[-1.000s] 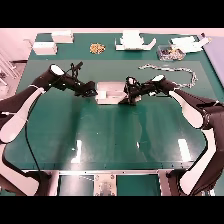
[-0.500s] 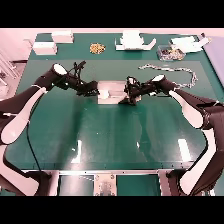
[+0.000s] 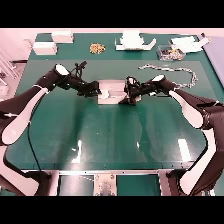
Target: Fold the box and place the chain.
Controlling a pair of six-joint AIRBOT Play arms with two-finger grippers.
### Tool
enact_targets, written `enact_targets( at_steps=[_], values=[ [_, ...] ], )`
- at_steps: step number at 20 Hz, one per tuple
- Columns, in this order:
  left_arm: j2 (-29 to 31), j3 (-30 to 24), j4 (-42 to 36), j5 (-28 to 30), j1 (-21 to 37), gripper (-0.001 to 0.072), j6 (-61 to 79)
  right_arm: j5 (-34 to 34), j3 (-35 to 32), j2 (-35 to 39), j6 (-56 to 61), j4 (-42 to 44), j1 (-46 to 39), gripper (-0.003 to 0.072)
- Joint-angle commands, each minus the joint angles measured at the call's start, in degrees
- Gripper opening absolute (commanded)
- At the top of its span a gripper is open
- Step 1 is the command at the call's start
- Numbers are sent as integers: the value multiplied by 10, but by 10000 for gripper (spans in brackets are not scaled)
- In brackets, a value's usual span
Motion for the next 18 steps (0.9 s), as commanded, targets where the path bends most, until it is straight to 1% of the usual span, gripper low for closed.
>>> enact_targets(
  at_steps=[1,7,10,16,17,18],
  values=[
    [0,0,22,7,-2,308,-35,0,0,0,0,0,0,521],
    [-1,4,40,21,-12,307,-78,0,0,0,0,0,1,521],
    [-1,17,73,11,-15,307,-110,0,0,0,0,0,1,521],
    [-2,17,91,11,-22,306,-132,0,0,0,0,0,1,520],
    [-6,22,93,10,-22,305,-136,0,0,0,0,0,1,521],
    [-16,37,97,-5,-22,306,-146,0,0,0,0,0,1,520]
  ],
)
